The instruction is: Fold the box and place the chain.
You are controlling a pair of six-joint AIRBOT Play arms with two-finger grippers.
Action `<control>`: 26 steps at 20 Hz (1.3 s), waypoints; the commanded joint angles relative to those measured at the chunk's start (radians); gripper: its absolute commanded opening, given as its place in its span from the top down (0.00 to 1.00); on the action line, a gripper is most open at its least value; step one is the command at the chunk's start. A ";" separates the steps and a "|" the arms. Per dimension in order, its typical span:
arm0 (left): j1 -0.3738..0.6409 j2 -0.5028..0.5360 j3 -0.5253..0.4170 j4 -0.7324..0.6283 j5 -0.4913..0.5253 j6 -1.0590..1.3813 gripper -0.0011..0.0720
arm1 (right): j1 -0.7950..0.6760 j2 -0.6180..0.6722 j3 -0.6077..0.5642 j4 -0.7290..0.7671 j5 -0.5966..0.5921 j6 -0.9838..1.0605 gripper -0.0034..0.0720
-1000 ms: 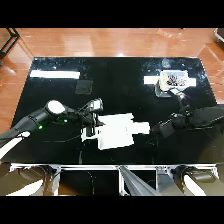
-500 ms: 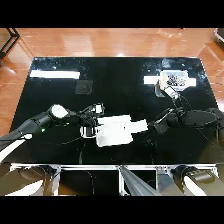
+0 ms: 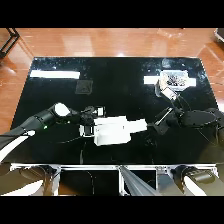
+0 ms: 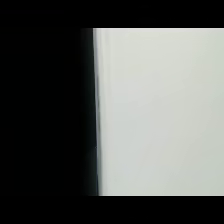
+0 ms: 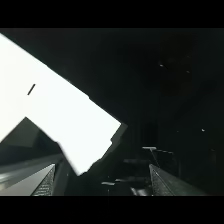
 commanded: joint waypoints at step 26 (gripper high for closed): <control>0.003 -0.022 0.024 -0.004 -0.001 0.036 0.95 | 0.532 -0.182 -0.138 0.090 0.370 -0.413 0.03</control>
